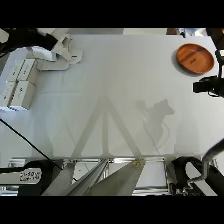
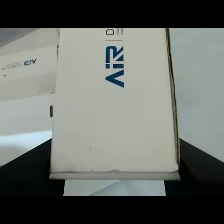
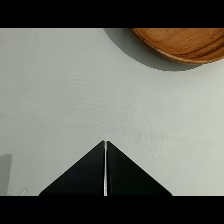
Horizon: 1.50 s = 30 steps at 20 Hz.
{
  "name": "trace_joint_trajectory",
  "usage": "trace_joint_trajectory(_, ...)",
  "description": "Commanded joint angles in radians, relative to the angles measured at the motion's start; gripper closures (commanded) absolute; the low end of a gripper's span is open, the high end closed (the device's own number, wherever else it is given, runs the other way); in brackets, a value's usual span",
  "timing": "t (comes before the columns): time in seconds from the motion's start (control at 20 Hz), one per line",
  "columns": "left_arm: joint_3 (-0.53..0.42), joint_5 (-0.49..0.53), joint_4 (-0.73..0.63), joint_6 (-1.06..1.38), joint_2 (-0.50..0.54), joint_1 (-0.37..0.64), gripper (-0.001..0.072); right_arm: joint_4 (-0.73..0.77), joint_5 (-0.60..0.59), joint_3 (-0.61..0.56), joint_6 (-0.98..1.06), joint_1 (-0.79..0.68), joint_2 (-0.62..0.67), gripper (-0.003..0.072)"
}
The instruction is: Fold the box and place the chain.
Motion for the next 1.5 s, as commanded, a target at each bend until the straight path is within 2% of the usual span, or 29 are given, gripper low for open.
trace_joint_trajectory(0.0, -0.026, 0.026, 0.051, -0.095, -0.015, 0.043, 0.0271, 0.000, 0.000, 0.000, 0.000, 0.000, 0.001, 0.0671)
trace_joint_trajectory(0.15, -0.145, 0.114, 0.051, -0.108, -0.017, 0.053, 0.0271, 0.000, 0.000, 0.000, 0.000, 0.000, 0.001, 0.0671)
trace_joint_trajectory(0.4, -0.364, 0.332, 0.054, -0.219, -0.017, 0.052, 0.0271, 0.000, 0.000, 0.000, 0.000, 0.000, 0.001, 0.0671)
trace_joint_trajectory(0.5, -0.433, 0.369, 0.054, -0.233, -0.017, 0.051, 0.0271, 0.000, 0.000, 0.000, 0.000, 0.000, 0.001, 0.0671)
trace_joint_trajectory(0.7, -0.532, 0.379, 0.054, -0.235, -0.017, 0.051, 0.0271, 0.000, 0.000, 0.000, 0.000, 0.000, 0.001, 0.0671)
trace_joint_trajectory(0.85, -0.570, 0.383, 0.051, -0.235, -0.017, 0.051, 0.0271, 0.000, 0.000, 0.000, 0.000, 0.000, 0.001, 0.0671)
trace_joint_trajectory(1.45, -0.571, 0.365, 0.035, -0.235, -0.017, 0.051, 0.0271, 0.000, 0.000, 0.000, 0.000, 0.000, 0.001, 0.0671)
